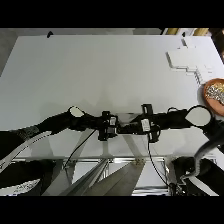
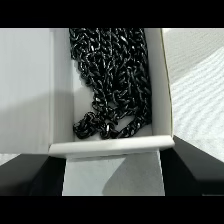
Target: Fold the box and place the chain.
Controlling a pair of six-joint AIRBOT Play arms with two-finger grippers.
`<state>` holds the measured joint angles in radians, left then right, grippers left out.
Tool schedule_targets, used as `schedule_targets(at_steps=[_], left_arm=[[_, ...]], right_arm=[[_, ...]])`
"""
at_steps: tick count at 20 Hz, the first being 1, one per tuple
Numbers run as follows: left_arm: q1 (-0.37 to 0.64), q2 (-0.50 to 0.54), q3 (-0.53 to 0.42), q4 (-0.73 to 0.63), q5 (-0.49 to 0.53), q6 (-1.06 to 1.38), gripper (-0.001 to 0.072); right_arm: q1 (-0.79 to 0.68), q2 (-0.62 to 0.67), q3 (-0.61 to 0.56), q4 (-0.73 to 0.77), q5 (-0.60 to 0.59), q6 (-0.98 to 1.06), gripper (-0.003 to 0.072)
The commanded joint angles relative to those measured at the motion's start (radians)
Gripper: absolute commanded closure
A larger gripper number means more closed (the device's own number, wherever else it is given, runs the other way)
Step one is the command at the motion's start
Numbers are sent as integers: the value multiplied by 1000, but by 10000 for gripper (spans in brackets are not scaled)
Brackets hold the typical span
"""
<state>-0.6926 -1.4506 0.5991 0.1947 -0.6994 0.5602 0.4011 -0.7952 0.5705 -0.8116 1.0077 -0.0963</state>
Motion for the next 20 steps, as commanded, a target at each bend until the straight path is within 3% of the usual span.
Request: schedule_targets(at_steps=[1,3,6,14,20], left_arm=[[0,1,0,0,0,0,337],[0,1,0,0,1,0,337],[0,1,0,0,0,0,337],[0,1,0,0,0,0,337],[0,1,0,0,0,0,337]], right_arm=[[-156,79,11,-180,189,11,507],[-242,83,4,-253,224,11,537],[-296,12,-24,-259,165,10,537],[-294,-275,-29,-241,7,-26,527],[-294,-321,-34,-181,-32,-66,527]])
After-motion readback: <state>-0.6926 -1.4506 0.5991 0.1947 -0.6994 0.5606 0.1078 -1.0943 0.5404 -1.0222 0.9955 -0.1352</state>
